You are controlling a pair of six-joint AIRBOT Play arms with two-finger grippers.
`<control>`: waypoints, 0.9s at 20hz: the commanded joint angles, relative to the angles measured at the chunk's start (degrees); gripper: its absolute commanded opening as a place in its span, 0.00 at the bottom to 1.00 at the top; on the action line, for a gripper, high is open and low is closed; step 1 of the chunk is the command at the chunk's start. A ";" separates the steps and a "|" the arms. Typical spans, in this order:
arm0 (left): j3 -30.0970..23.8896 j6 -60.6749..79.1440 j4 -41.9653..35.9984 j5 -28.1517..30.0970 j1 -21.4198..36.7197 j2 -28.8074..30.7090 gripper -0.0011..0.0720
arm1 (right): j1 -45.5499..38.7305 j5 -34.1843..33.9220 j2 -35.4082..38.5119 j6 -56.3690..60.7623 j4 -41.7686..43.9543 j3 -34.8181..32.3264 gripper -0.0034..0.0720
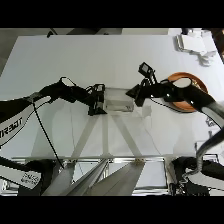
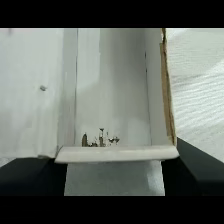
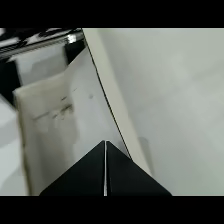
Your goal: Fold the box and place the chain.
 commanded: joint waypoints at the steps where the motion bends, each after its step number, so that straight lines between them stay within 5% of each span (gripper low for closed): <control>1: 0.02 0.00 -0.02 0.00 0.02 -0.02 0.31 | 0.02 -2.01 -9.11 -0.24 5.14 3.96 0.06; 6: 0.02 0.00 -0.07 0.00 0.02 -0.02 0.31 | -0.79 -1.27 -10.38 0.04 -2.43 3.96 0.06; 9: 0.02 0.00 -0.13 0.00 0.02 -0.02 0.31 | -2.40 1.84 -4.66 0.09 -7.19 3.96 0.06; 15: 0.02 0.00 -0.13 0.00 0.02 -0.02 0.31 | -3.72 13.68 8.33 0.20 -31.93 2.67 0.06; 18: 0.02 0.00 -0.13 0.00 0.02 -0.02 0.31 | -3.54 13.64 10.05 0.17 -34.21 -1.77 0.06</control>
